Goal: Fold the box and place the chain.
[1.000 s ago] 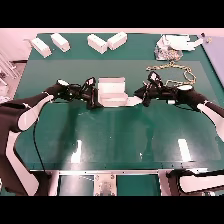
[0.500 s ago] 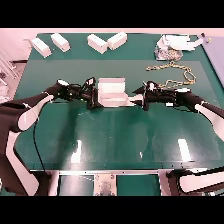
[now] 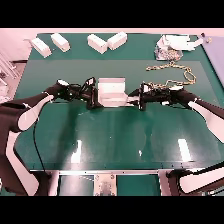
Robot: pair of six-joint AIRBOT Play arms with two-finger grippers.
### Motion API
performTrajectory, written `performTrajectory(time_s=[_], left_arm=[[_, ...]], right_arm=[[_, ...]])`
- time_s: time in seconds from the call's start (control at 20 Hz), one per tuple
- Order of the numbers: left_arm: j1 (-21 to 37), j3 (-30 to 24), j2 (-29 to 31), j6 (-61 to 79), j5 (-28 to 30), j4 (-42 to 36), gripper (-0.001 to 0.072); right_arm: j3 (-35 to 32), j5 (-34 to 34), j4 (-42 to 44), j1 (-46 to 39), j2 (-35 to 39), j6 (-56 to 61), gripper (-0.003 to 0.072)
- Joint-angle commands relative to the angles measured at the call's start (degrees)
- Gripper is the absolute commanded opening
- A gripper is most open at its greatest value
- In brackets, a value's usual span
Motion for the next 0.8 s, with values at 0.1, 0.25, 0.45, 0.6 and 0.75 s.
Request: performTrajectory(time_s=[0.1, 0.25, 0.45, 0.6, 0.75], left_arm=[[0.02, 0.07, 0.02, 0.0, 0.02, 0.02, 0.0534], [0.02, 0.07, 0.02, 0.0, 0.02, 0.0, 0.0533], [0.02, 0.07, 0.04, 0.0, 0.02, 0.0, 0.0534], [0.02, 0.07, 0.04, 0.0, 0.02, 0.02, 0.0533], [0.02, 0.04, 0.02, 0.0, 0.0, 0.02, 0.0533]], right_arm=[[1.33, 0.07, -1.33, 2.27, -0.26, 0.72, 0.0292], [2.45, -0.68, -1.33, 4.46, -0.44, 0.76, 0.027], [3.08, -2.91, -1.14, 6.4, -0.5, 0.76, 0.027], [3.08, -2.75, -1.18, 6.97, -1.05, 0.74, 0.0273], [3.08, -2.73, -1.4, 6.95, -1.64, 0.96, 0.0274]])
